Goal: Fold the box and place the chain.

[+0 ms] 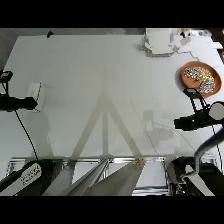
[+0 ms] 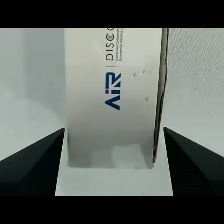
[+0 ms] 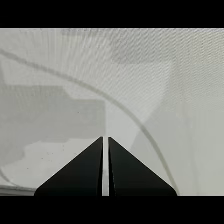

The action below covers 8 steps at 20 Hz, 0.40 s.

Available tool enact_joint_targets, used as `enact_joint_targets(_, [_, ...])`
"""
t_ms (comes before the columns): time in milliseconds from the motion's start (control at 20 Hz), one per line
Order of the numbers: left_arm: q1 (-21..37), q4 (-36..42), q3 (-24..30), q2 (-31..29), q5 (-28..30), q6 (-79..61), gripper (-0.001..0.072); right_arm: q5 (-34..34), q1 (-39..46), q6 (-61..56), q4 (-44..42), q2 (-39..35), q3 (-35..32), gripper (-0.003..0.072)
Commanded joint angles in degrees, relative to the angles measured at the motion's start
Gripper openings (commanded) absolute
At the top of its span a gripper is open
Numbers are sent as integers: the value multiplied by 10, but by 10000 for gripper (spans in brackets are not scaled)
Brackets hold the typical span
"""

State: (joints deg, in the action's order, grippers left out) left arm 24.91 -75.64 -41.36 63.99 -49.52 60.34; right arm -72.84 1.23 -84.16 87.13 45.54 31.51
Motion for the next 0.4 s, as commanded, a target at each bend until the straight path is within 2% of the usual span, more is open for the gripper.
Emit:
enact_joint_targets(0, [1, -2, 0, -52, 2, 4, 694, 0, 0, 0, 0, 0, 0, 39])
enact_joint_targets(200, [0, 1, 0, -131, 2, 3, 694, 0, 0, 0, 0, 0, 0, 39])
enact_joint_targets(350, [0, 1, 0, -165, 12, 3, 694, 0, 0, 0, 0, 0, 0, 39])
